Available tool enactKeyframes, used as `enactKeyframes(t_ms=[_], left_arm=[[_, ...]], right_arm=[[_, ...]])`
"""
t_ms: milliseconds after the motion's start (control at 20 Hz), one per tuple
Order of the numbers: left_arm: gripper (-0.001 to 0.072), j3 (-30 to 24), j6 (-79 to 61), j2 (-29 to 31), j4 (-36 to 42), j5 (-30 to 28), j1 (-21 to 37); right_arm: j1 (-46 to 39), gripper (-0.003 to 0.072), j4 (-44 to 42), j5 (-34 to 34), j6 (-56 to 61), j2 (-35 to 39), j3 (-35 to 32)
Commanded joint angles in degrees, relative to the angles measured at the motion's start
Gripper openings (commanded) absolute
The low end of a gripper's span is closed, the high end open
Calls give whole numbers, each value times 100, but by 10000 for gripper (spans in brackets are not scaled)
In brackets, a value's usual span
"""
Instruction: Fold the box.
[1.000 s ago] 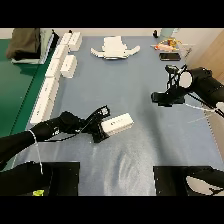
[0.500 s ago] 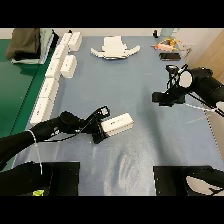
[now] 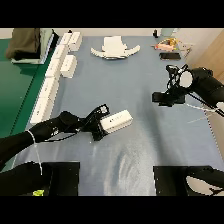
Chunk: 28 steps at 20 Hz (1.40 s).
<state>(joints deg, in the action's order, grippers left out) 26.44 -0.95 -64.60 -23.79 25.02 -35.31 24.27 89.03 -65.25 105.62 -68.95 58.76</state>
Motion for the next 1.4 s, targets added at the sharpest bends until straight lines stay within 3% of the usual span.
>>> enactKeyframes(t_ms=[0,150,250,350,500,700,950,1350], left_arm=[[460,2,66,157,-28,-461,7],[460,-2,664,315,-70,-1346,76],[461,-2,1294,350,-68,-1808,503],[460,-2,1768,354,-70,-1742,1283],[460,0,1891,354,-299,-1047,2623],[461,37,1991,345,-367,-984,3856],[460,605,2267,-188,-780,-962,4140],[460,2616,3860,-2002,-2260,-437,4138]], right_arm=[[2,3,7,-2,2,-2,2],[0,3,7,-2,2,-2,2],[0,3,7,-4,0,-2,2],[2,2,7,-7,0,-2,2],[0,3,7,-2,0,-2,2],[0,3,7,127,2,-2,2],[2,3,0,387,2,-2,2],[2,3,2,391,2,-2,2]])
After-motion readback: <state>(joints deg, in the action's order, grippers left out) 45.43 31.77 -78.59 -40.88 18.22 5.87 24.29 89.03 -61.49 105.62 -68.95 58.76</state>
